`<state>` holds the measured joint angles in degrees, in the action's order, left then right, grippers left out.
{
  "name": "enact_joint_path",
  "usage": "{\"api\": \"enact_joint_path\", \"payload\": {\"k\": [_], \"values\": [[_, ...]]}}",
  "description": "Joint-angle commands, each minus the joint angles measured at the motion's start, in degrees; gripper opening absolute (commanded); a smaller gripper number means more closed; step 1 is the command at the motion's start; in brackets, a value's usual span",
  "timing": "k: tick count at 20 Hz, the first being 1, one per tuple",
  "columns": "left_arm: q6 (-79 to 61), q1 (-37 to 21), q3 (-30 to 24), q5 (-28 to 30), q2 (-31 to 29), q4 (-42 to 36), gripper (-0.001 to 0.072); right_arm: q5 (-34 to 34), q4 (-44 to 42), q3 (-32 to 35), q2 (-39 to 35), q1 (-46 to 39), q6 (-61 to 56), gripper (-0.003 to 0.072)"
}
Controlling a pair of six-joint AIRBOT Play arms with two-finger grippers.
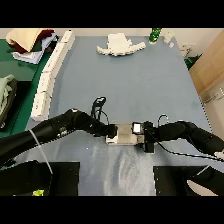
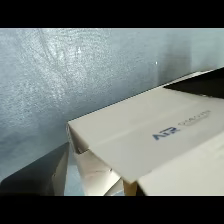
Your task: Fold the box.
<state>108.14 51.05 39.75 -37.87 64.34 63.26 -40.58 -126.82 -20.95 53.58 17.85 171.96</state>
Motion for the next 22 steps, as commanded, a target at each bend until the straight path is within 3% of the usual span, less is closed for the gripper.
{"api": "enact_joint_path", "payload": {"k": [1,6,12,13,14,16,17,18,20,22], "values": [[18.62,5.77,5.99,-4.72,5.09,13.70,0.0482,0.02,0.00,-0.04,0.00,-0.02,0.00,0.0512],[32.94,11.47,11.85,-14.60,10.36,25.38,0.0463,0.02,0.00,-0.04,0.00,-0.02,0.00,0.0511],[36.87,13.27,18.56,-21.31,16.52,28.55,0.0462,0.02,0.00,-0.04,0.02,-0.02,0.00,0.0511],[37.24,13.27,18.88,-21.27,16.90,28.52,0.0404,0.02,0.00,-0.04,0.00,-0.02,0.00,0.0511],[37.29,13.27,18.86,-21.22,17.07,28.52,0.0283,0.02,0.00,-0.04,0.00,-0.02,0.00,0.0512],[38.45,13.29,18.88,-21.59,17.16,28.46,0.0283,0.02,0.00,-0.04,0.00,-0.02,0.00,0.0511],[39.47,13.29,18.86,-22.36,17.16,28.50,0.0234,0.02,0.00,-0.04,0.00,-0.02,0.00,0.0511],[39.52,13.53,18.86,-22.95,17.16,28.59,0.0090,0.02,0.00,-0.04,0.00,-0.02,0.00,0.0512],[39.58,14.16,18.88,-23.21,17.16,28.74,0.0012,0.02,0.00,-0.04,0.00,-0.02,0.00,0.0511],[40.41,14.53,18.88,-23.30,17.16,28.74,0.0012,0.02,0.00,-0.04,0.00,-0.02,0.00,0.0512]]}}
